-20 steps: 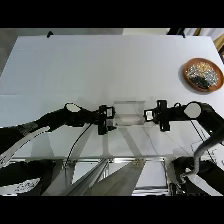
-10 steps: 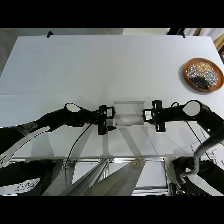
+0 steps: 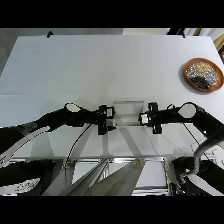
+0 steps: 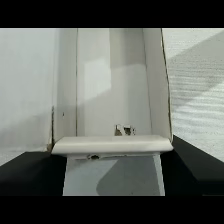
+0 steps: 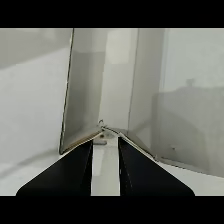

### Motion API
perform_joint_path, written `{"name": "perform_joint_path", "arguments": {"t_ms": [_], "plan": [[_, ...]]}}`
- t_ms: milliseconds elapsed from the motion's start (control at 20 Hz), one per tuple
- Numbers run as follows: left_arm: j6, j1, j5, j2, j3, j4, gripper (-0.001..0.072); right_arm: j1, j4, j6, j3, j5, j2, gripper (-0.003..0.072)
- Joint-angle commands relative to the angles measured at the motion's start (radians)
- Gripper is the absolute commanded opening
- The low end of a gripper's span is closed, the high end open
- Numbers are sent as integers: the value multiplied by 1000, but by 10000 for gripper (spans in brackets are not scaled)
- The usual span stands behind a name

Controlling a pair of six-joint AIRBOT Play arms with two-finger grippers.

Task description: Fold the box and place the chain.

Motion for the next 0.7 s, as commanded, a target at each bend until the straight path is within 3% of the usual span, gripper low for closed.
{"name": "perform_joint_path", "arguments": {"t_ms": [0,350,400,500,650], "plan": [[0,0,1,1,1,0,254,7,10,-1,-1,-50,-2,149],[0,0,1,1,1,0,254,34,87,-28,-1,-77,-42,156],[0,0,1,1,1,0,254,46,89,-28,-1,-77,-42,191],[0,0,1,1,1,0,254,58,92,-28,-1,-79,-53,346],[0,0,1,1,1,0,254,59,89,-27,-1,-81,-58,343]]}}
